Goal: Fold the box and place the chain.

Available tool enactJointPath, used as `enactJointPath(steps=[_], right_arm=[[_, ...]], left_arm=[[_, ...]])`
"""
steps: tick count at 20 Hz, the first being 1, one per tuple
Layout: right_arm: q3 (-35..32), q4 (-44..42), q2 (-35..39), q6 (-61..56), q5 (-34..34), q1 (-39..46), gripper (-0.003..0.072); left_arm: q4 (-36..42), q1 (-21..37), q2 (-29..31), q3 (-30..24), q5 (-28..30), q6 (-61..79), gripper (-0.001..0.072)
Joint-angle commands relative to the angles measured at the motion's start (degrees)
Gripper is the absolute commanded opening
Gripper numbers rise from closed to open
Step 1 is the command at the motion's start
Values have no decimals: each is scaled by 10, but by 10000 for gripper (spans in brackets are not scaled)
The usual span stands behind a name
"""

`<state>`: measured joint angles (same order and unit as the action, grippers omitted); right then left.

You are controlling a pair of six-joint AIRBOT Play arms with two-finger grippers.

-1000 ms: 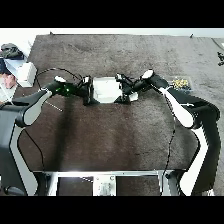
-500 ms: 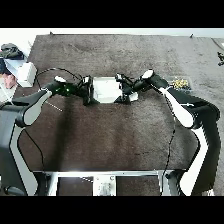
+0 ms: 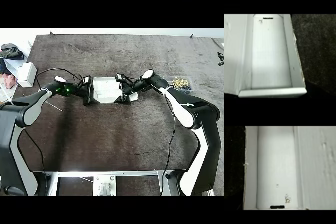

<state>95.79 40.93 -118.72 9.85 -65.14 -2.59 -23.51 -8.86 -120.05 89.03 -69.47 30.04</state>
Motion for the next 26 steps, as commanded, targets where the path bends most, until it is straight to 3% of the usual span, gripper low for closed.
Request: enactJointPath(steps=[1, 6, 7, 8, 15, 26], right_arm=[[0, 0, 0, 0, 0, -1, 536], [0, -4, 0, -7, -4, -1, 538], [0, -10, 2, -7, -4, -1, 637], [0, -15, 3, -7, -5, 0, 661], [0, -12, 17, -7, -57, 17, 663], [0, 15, 53, -11, -64, 70, 662]], left_arm=[[0, 0, 0, 0, 0, 0, 277], [0, 0, 0, 0, 0, 0, 277], [0, 0, 0, 0, 0, 0, 277], [0, 0, 0, 0, -1, 0, 277], [-1, 1, 0, 0, -2, 0, 277], [-1, 1, 0, 0, -2, 0, 277]])
